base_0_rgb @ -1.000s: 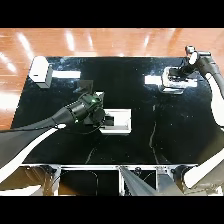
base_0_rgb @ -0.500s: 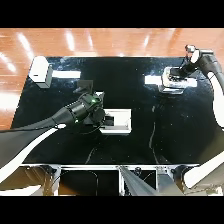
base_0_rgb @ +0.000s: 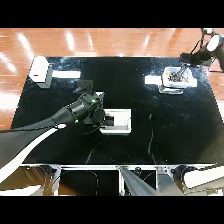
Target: Fold the box and place the chain.
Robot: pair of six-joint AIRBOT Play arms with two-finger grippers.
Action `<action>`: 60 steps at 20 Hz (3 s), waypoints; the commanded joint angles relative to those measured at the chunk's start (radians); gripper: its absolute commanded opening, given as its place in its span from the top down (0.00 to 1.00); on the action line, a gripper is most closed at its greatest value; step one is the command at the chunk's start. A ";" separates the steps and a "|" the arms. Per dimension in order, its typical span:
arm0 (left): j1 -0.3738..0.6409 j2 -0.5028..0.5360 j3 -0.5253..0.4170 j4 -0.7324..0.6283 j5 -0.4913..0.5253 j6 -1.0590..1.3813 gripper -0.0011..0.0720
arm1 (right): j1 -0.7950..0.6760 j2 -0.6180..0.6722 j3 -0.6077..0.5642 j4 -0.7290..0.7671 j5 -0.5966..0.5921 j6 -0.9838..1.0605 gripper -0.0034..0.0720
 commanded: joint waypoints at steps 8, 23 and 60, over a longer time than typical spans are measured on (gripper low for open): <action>0.000 0.001 0.000 0.010 -0.001 0.001 0.95 | 0.001 0.339 0.001 0.109 0.066 -0.061 0.92; 0.000 0.001 0.000 0.009 0.000 0.001 0.95 | 0.152 0.700 0.001 0.264 0.330 -0.177 0.92; 0.000 0.001 0.000 0.006 -0.019 0.001 0.95 | 0.716 0.673 -0.476 0.618 0.081 -0.197 0.91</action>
